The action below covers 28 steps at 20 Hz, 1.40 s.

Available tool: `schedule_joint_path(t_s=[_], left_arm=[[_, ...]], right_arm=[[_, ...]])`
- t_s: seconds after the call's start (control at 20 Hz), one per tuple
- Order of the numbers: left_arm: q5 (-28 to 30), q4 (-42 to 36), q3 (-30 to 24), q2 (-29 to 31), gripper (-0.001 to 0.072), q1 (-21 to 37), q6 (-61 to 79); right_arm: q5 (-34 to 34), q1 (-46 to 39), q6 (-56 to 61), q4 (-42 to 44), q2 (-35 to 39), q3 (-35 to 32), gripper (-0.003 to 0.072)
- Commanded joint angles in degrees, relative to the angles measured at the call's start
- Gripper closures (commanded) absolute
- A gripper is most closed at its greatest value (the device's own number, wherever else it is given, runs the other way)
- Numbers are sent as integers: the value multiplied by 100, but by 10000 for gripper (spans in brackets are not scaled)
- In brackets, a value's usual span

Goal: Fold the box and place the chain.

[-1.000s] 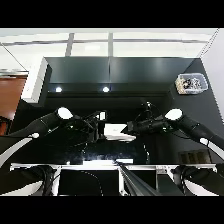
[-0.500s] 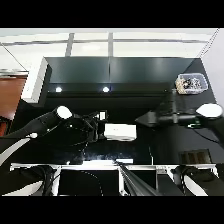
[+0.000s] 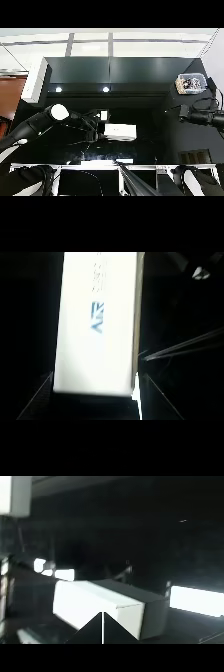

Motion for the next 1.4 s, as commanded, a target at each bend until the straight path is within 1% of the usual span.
schedule_joint_path(t_s=[0.0, 0.05, 0.2, 0.35, 0.5, 0.7, 1.1, 1.35], left_arm=[[170, -153, 254, -17, 3, -420, -140], [269, -153, 365, -114, 4, -516, -210], [184, -166, 839, -601, 3, -643, -870], [109, -365, 1276, -1123, 5, -752, -883], [11, -391, 1582, -1513, 14, -791, -887], [-258, -402, 1635, -1582, 14, -793, -887], [-223, -361, 1633, -1591, 13, -793, -1038], [-234, -262, 1631, -1593, -5, -859, -1034]], right_arm=[[-111, -393, -2, -184, 28, 4, 681], [-125, -452, 0, -184, 28, 4, 681], [-101, -498, -2, -186, 28, 4, 681], [-59, -498, -4, -186, 28, 4, 681], [-35, -498, -52, -190, 28, 4, 681], [-15, -498, -96, -188, 28, 4, 681], [-15, -498, -243, -186, 28, 4, 681], [-9, -498, -304, -186, 28, 4, 681]])
